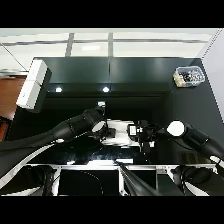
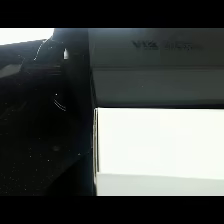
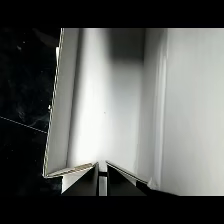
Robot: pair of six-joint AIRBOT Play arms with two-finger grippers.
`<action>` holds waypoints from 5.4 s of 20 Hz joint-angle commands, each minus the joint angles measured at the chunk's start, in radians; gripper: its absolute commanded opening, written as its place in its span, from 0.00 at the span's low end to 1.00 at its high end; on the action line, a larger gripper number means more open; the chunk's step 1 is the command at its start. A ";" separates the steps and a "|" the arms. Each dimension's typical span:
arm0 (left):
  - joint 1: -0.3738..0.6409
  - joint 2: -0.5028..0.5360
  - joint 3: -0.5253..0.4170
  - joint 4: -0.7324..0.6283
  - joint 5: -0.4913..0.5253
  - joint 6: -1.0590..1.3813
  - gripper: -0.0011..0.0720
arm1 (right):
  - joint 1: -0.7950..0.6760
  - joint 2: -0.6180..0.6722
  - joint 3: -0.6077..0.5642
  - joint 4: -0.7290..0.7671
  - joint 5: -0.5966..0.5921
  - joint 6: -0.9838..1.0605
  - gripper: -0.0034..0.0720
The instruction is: Fold the box and place the chain.
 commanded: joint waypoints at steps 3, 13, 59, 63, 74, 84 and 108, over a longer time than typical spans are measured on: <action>0.001 0.000 0.001 -0.003 0.004 -0.001 0.06 | 0.017 -0.009 -0.001 0.009 -0.006 0.032 0.13; 0.001 0.000 0.001 -0.002 0.011 -0.002 0.06 | 0.017 -0.029 -0.001 0.113 -0.085 0.051 0.45; 0.001 0.000 0.001 -0.003 0.011 -0.002 0.06 | -0.457 -0.058 -0.048 0.281 0.396 1.018 0.98; 0.001 0.000 0.001 -0.002 0.011 -0.002 0.06 | -0.317 -0.058 -0.028 0.267 0.275 1.075 0.88; 0.002 0.000 0.001 -0.002 0.013 -0.002 0.06 | 0.109 -0.058 0.209 -0.409 0.121 1.970 0.75; 0.002 0.000 0.001 0.001 0.035 -0.001 0.06 | 0.193 -0.100 0.257 -0.499 0.138 2.115 0.52; 0.002 0.000 0.001 0.001 0.030 -0.001 0.06 | 0.322 -0.315 0.402 -0.720 0.290 2.351 0.21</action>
